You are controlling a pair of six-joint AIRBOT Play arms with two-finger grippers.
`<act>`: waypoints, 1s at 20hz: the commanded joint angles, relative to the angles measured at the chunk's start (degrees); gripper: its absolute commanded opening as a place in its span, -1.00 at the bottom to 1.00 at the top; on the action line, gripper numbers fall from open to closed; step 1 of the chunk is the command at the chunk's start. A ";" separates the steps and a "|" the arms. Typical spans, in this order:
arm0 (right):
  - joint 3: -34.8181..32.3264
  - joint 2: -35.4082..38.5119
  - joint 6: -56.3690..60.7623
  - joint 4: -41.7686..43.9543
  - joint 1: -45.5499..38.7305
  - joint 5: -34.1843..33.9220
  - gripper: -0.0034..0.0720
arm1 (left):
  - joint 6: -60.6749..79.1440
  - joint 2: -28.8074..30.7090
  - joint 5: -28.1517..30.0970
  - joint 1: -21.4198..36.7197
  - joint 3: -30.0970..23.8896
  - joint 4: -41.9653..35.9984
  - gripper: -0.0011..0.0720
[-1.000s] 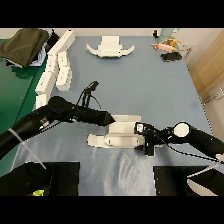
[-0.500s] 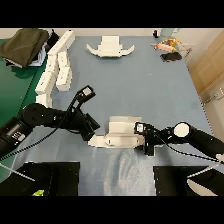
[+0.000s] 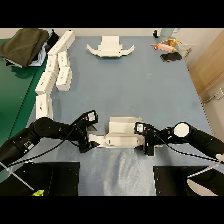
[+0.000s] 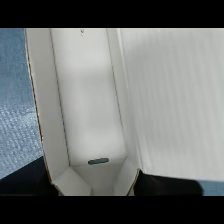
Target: Fold the box.
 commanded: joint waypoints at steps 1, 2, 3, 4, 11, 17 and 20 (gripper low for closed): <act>0.02 0.02 0.02 0.02 -0.02 0.02 0.45 | 9.35 -3.19 4.59 -2.73 -1.36 -5.22 0.94; 0.02 0.02 0.02 0.02 -0.02 0.02 0.45 | 11.08 -5.01 5.27 -3.50 -1.31 -6.82 0.94; 0.02 0.02 0.02 0.02 -0.02 0.02 0.45 | 12.90 -6.97 5.62 -4.35 -1.09 -7.93 0.94; 0.02 0.02 0.02 0.02 -0.02 0.02 0.45 | 14.67 -8.79 5.62 -5.05 -0.76 -8.70 0.94; 0.02 0.02 0.02 0.02 -0.02 0.02 0.45 | 19.30 -17.00 7.98 -6.58 2.47 -11.10 0.09; 0.02 0.02 0.04 0.02 -0.02 0.02 0.45 | 22.93 -18.93 9.70 -7.72 3.41 -13.33 -0.39; 0.02 0.02 0.02 0.02 -0.02 0.02 0.45 | 26.03 -18.95 10.36 -8.48 3.58 -17.62 -0.42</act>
